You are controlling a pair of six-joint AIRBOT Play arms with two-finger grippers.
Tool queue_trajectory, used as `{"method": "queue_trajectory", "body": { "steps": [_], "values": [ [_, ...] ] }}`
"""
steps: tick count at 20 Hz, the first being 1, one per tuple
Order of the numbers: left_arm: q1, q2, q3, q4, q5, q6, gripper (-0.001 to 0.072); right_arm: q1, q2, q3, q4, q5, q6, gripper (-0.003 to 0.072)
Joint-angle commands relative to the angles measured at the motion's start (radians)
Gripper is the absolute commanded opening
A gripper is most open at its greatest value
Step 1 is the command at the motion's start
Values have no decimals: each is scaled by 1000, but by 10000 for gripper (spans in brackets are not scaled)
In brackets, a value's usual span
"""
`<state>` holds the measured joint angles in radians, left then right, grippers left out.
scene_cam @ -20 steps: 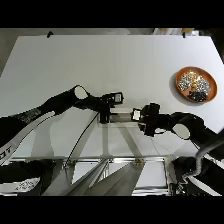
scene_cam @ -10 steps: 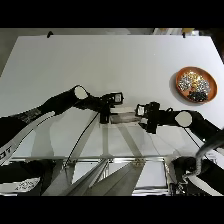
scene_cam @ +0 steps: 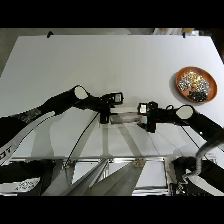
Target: Fold the box and place the chain.
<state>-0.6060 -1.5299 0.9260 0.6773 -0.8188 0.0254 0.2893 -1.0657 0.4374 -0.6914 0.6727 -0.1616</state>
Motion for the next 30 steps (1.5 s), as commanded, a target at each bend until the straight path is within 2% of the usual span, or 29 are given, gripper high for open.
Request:
{"method": "queue_trajectory", "body": {
  "steps": [1,8,12,20,30],
  "values": [
    [0,0,0,0,-1,0,10,-5,-44,0,101,51,-102,673],
    [0,0,0,0,-1,0,10,-6,-94,0,80,77,-98,672],
    [0,0,0,0,-1,0,10,-53,-87,1,62,99,-106,672],
    [0,0,0,0,-1,0,10,-55,-92,1,133,121,-242,672],
    [0,0,0,0,-1,0,10,-51,-156,1,151,116,-272,658]
  ]
}}
